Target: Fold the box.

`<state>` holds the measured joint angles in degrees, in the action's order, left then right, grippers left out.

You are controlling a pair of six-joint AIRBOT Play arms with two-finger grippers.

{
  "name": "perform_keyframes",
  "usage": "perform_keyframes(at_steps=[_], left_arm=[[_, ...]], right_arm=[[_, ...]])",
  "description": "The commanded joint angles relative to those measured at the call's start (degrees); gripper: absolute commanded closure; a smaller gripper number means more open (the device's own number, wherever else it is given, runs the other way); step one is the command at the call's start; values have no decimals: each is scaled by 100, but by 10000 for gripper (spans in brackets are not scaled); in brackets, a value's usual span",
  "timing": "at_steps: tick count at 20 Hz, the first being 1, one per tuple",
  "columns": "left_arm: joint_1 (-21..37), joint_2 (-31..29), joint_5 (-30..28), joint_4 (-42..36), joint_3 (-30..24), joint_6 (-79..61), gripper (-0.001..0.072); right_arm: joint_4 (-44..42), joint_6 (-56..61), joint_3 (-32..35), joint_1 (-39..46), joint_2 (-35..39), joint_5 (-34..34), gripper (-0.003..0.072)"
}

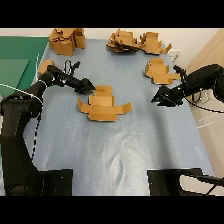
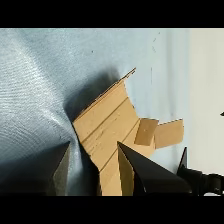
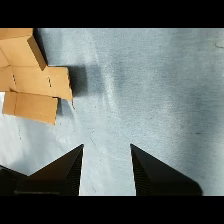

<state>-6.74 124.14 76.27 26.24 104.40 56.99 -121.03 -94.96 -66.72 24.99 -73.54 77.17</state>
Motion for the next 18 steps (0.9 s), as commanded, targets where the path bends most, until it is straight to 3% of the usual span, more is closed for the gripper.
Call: perform_keyframes(at_steps=[1, 12, 14, 18], left_arm=[[-66, 61, -22, -48, 24, 4, 272], [-243, 138, 483, -651, 24, -387, 273], [-243, 138, 557, -721, 24, -627, 426], [-243, 146, 566, -929, 24, -1060, 398]], right_arm=[[-2, 9, 2, -13, 4, 4, 215], [50, 7, 2, -11, 4, -11, 216], [87, 7, 2, -11, 4, -11, 216], [85, 7, 2, -13, 4, -11, 217]])
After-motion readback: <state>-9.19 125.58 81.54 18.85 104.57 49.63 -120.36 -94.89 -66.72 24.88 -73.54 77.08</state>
